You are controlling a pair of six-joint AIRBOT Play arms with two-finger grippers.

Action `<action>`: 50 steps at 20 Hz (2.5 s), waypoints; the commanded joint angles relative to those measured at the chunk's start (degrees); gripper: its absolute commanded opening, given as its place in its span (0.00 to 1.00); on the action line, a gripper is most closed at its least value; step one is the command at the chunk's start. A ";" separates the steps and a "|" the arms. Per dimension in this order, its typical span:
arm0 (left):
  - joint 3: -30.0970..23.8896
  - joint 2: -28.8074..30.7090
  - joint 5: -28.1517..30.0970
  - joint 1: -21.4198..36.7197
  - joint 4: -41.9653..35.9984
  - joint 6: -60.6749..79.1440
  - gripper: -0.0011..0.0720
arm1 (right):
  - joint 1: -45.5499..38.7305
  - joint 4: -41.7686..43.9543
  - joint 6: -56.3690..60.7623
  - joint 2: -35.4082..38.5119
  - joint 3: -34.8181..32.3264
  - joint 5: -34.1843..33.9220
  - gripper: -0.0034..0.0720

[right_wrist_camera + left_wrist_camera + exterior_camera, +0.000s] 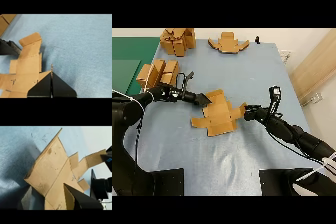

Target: Fold the box.

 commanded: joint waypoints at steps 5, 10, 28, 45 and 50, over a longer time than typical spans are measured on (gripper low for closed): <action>1.33 0.00 -0.04 -0.02 0.07 0.59 0.15 | 0.07 0.02 0.07 0.04 0.00 0.00 0.05; 1.36 0.00 -0.17 -0.02 0.02 0.70 0.15 | 0.07 0.02 0.15 0.04 0.00 -0.26 0.05; 1.36 0.00 -0.46 -0.02 0.00 4.07 0.52 | 0.07 0.02 0.15 0.04 0.00 -2.56 0.05; 1.60 0.00 -4.83 -0.83 0.31 7.65 0.04 | 0.07 0.07 0.20 0.02 0.00 -2.56 0.05; 2.93 0.00 -7.80 -0.57 0.35 12.35 0.04 | -0.02 -1.77 -1.40 0.46 0.15 -2.69 0.05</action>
